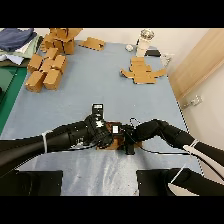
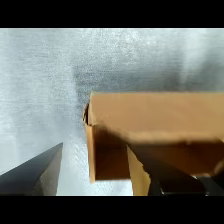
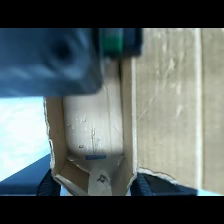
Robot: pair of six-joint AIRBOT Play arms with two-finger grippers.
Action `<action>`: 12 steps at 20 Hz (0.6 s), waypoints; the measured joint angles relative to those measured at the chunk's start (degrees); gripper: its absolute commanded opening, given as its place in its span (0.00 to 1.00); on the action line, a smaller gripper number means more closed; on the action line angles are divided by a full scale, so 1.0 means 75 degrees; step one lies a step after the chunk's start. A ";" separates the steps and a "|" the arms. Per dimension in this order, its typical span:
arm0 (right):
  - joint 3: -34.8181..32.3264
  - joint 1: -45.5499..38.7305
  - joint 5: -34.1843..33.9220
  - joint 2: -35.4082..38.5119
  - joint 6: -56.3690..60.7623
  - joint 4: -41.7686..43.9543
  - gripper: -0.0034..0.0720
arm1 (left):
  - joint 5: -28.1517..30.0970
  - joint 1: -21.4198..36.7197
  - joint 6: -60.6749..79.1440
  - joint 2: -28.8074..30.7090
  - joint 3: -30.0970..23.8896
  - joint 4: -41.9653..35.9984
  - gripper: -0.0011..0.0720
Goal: Fold the box.
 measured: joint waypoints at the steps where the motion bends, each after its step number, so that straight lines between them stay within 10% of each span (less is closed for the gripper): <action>1: 0.0000 0.0000 0.0000 0.0000 0.0000 0.0000 0.63 | -0.0061 0.0023 0.0006 0.0090 0.0000 0.0032 0.80; 3: 0.0000 0.0000 -0.0003 0.0000 0.0000 0.0000 0.63 | -0.0143 0.0070 0.0017 0.0207 0.0000 0.0076 0.49; 12: -0.0003 0.0000 0.0000 0.0000 0.0000 0.0000 0.63 | -0.0341 0.0321 0.0023 0.0565 0.0000 0.0090 0.48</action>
